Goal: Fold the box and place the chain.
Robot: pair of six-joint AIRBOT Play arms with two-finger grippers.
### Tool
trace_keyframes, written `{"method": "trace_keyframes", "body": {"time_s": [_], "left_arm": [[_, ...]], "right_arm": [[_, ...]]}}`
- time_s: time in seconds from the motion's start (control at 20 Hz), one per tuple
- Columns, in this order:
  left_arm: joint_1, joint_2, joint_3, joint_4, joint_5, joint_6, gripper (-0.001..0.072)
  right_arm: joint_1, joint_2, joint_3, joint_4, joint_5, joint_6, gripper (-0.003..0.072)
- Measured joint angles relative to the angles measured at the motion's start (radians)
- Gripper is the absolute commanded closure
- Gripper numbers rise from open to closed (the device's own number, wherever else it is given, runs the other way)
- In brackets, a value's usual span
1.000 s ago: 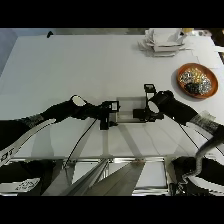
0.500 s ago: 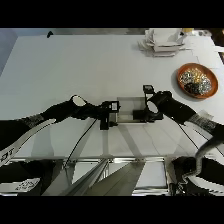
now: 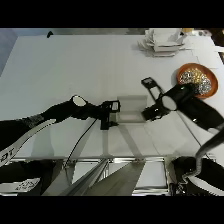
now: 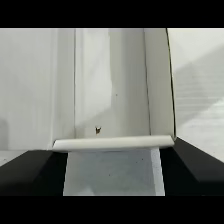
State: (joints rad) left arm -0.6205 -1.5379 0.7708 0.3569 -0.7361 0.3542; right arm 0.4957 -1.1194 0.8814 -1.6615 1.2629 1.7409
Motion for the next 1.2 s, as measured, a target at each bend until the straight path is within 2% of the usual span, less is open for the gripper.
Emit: {"method": "trace_keyframes", "body": {"time_s": [0.15,0.25,0.3,0.45,0.8,1.0,1.2], "left_arm": [[0.0,0.0,0.0,-0.002,0.0,-0.001,0.0505],[0.0,0.0,0.0,-0.003,0.0,-0.002,0.0505],[0.0,0.0,0.0,-0.003,0.0,-0.002,0.0505],[0.0,0.0,0.0,-0.005,0.0,-0.002,0.0505],[0.0,0.0,0.0,-0.005,-0.002,-0.002,0.0505],[0.0,0.0,0.0,-0.005,-0.003,-0.003,0.0505],[0.0,0.0,0.0,-0.005,-0.004,-0.003,0.0505]], "right_arm": [[-0.095,0.022,0.08,0.083,0.051,-0.102,0.0336],[-0.174,0.026,0.127,0.084,0.034,-0.155,0.0445],[-0.22,0.023,0.148,0.096,0.013,-0.18,0.047],[-0.391,-0.032,0.217,0.095,-0.069,-0.246,0.0469],[-0.736,-0.27,0.342,0.132,-0.181,-0.302,0.0467],[-0.854,-0.342,0.357,0.134,-0.2,-0.318,0.0467],[-0.897,-0.396,0.362,0.145,-0.219,-0.349,0.0467]]}}
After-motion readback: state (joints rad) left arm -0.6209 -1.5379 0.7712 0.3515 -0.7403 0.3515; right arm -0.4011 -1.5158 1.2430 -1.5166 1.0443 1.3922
